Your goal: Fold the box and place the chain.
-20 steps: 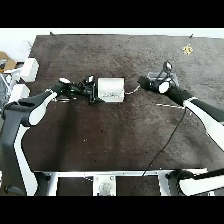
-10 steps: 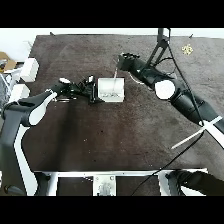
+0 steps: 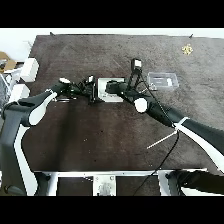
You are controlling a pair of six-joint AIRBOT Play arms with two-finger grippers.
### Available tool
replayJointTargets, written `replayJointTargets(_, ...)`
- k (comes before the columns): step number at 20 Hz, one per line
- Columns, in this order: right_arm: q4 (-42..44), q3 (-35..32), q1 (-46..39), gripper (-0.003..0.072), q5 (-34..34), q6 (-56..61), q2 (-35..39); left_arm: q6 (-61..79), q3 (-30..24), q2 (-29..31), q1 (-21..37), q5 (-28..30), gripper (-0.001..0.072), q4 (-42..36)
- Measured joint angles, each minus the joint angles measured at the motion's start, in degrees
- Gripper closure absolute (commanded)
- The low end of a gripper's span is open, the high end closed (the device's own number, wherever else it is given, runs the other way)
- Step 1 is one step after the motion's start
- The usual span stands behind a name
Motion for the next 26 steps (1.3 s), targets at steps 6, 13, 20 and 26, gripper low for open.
replayJointTargets(6,-2.4,-1.8,-10.8,0.0248,5.4,-0.8,2.7,0.0,0.0,0.0,0.0,0.0,0.0487,0.0)
replayJointTargets(13,-3.2,-5.5,-28.7,0.0249,12.6,1.6,-3.0,0.0,0.0,0.0,0.0,0.0,0.0487,0.0)
replayJointTargets(20,0.0,0.5,-29.0,0.0454,8.6,2.5,-12.5,0.0,0.0,0.0,0.0,0.0,0.0487,0.0)
replayJointTargets(26,2.8,3.7,-27.9,0.0682,8.3,2.7,-14.9,0.0,0.0,0.0,0.0,0.0,0.0488,0.0)
